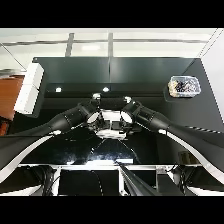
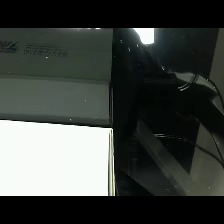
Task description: Fold the box and place the chain.
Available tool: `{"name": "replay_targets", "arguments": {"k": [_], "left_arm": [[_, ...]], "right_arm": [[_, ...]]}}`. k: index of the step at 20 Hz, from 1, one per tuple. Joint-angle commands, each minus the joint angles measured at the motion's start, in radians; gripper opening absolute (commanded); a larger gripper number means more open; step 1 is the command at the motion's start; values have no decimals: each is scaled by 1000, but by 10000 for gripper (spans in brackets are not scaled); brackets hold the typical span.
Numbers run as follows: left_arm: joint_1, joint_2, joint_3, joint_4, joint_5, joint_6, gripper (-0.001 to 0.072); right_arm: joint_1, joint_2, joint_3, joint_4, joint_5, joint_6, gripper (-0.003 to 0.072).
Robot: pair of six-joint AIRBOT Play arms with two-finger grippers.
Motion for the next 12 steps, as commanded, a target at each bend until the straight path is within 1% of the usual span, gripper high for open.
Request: {"name": "replay_targets", "arguments": {"k": [1, 3, 6, 8, 9, 10, 11, 12], "left_arm": [[1, 0, 0, 0, 0, 0, 28], [1, 0, 0, 0, 0, -1, 28], [1, 0, 0, 0, 0, 0, 28], [1, 0, 0, 0, -5, 0, 28], [1, 0, 0, 0, -4, 0, 28], [1, 0, 0, 0, -4, 0, 28], [1, 0, 0, 0, -4, 0, 28], [1, 0, 0, 0, -4, 0, 28]], "right_arm": [[0, -1, 1, -2, 0, 1, 168], [0, -1, 1, -1, 0, 0, 29], [0, -1, 1, 1, 1, 0, 26], [0, 0, 1, -2, -1, 0, 40], [0, 0, 1, -3, -1, 1, 244], [-1, 0, 1, -9, 0, 1, 352], [-1, 3, 1, -20, 1, 0, 375], [0, 9, 1, -31, 6, 0, 375]]}}
